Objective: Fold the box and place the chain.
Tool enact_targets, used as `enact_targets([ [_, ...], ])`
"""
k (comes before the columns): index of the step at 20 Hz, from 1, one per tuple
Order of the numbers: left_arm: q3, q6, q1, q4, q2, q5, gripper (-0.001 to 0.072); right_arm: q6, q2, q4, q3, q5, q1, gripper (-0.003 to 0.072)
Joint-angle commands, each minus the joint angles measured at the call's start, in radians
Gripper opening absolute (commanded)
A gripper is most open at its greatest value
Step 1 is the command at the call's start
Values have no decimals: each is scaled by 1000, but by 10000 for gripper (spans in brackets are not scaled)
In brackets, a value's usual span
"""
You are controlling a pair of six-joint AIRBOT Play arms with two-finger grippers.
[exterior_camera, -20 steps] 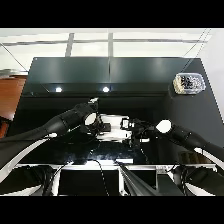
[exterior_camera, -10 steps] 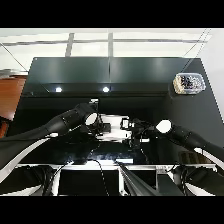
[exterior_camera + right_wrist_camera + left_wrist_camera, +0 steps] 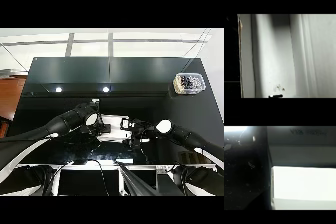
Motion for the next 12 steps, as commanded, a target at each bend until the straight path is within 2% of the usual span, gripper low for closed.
enact_targets([
  [1, 1, 1, 0, -13, 0, 4, 50, 1, 0, 1, 0, 0, 0, 292],
  [2, 1, 0, 0, -16, 3, 3, 163, 1, 0, 1, 0, 0, 0, 293],
  [3, 4, -1, 0, -16, 6, 3, 337, 1, 0, 1, 0, 0, 0, 292],
  [4, 8, -5, 0, -15, 7, 0, 441, 1, 0, 1, 0, 0, 0, 292],
  [5, 12, -5, 1, -15, 7, 0, 462, 1, 0, 1, 0, 0, 0, 293],
  [12, 13, -4, 0, -11, -3, -4, 458, 1, 0, 1, 0, 0, 0, 292],
])
